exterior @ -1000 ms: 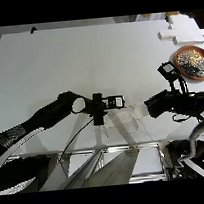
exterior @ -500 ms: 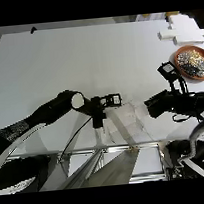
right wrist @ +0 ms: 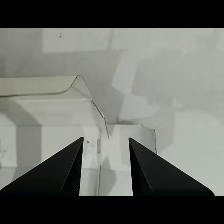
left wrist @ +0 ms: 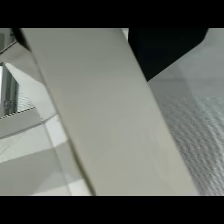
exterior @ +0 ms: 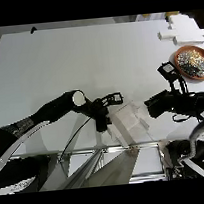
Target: Fold the box and place the chain.
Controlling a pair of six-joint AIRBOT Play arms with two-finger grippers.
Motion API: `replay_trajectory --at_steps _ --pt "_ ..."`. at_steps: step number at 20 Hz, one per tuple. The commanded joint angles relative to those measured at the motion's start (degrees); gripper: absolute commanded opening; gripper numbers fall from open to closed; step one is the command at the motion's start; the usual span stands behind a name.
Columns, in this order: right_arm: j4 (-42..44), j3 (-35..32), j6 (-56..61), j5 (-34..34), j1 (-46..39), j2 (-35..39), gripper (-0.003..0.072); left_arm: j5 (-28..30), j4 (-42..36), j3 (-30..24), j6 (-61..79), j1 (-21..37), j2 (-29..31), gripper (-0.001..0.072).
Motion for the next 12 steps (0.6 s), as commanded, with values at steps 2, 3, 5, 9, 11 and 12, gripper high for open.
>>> replay_trajectory --at_steps 2,3,5,9,11,12 --pt "0.0 0.0 0.0 0.1 0.0 0.0 0.0316 -1.6 -4.6 0.0 -0.4 0.0 -1.3 0.0226" --pt "0.0 0.0 0.0 0.1 0.0 0.0 0.0316 -1.9 -5.7 0.0 -0.4 0.2 -1.3 0.0226" --pt "0.0 0.0 0.0 0.1 0.0 0.0 0.0316 -3.8 -9.0 0.0 -0.5 0.9 -1.6 0.0234" --pt "0.0 0.0 0.0 0.1 0.0 0.0 0.0316 -4.7 -10.4 0.0 -4.5 1.3 -4.0 0.0232" --pt "0.0 0.0 0.0 0.1 0.0 0.0 0.0316 -4.7 -10.4 0.0 -4.7 1.0 -5.3 0.0204" --pt "0.0 0.0 0.0 0.1 0.0 0.0 0.0316 -4.6 -10.4 0.0 -4.6 0.9 -5.6 0.0203"
